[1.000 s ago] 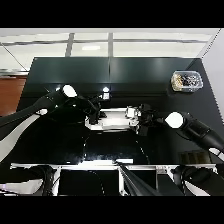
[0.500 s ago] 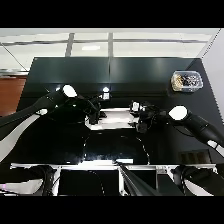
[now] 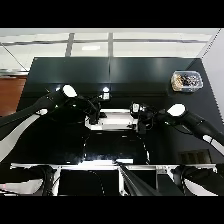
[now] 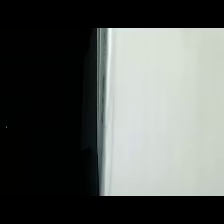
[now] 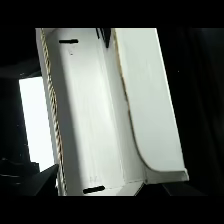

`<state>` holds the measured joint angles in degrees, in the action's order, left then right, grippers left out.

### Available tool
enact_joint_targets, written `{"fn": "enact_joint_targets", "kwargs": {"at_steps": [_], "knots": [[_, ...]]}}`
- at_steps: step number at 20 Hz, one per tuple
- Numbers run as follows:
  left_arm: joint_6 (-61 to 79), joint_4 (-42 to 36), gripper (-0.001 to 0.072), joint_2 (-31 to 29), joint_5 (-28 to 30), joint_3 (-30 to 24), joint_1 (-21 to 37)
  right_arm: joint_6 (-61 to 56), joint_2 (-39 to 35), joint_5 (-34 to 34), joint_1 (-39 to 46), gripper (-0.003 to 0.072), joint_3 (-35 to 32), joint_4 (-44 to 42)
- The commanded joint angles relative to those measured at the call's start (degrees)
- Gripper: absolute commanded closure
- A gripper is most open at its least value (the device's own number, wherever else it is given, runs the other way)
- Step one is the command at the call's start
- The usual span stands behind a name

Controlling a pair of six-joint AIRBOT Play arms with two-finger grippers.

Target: Fold the box and place the chain.

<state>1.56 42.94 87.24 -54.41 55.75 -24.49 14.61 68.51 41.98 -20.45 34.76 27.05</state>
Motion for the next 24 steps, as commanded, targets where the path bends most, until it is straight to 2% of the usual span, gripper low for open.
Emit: {"fn": "enact_joint_targets", "kwargs": {"at_steps": [1,5,18,21,24], "knots": [[-0.1,-0.2,0.0683,0.0,-0.1,0.0,0.0,-0.1,0.2,1.4,0.1,0.0047,0.0,-0.5],[-0.1,-0.2,0.0683,0.0,-0.1,0.0,0.0,-6.9,0.2,4.0,0.1,0.0047,0.1,-0.6],[-0.1,-0.2,0.0683,0.0,-0.1,0.0,0.0,-6.4,0.2,3.6,0.1,0.0047,0.1,0.3],[-0.1,-0.2,0.0683,0.0,-0.1,0.0,0.0,-5.7,0.2,0.4,0.1,0.0047,0.1,4.2],[-0.1,-0.2,0.0683,0.0,-0.1,0.0,0.0,-5.7,0.2,0.7,-0.2,0.0048,0.1,6.2]]}}
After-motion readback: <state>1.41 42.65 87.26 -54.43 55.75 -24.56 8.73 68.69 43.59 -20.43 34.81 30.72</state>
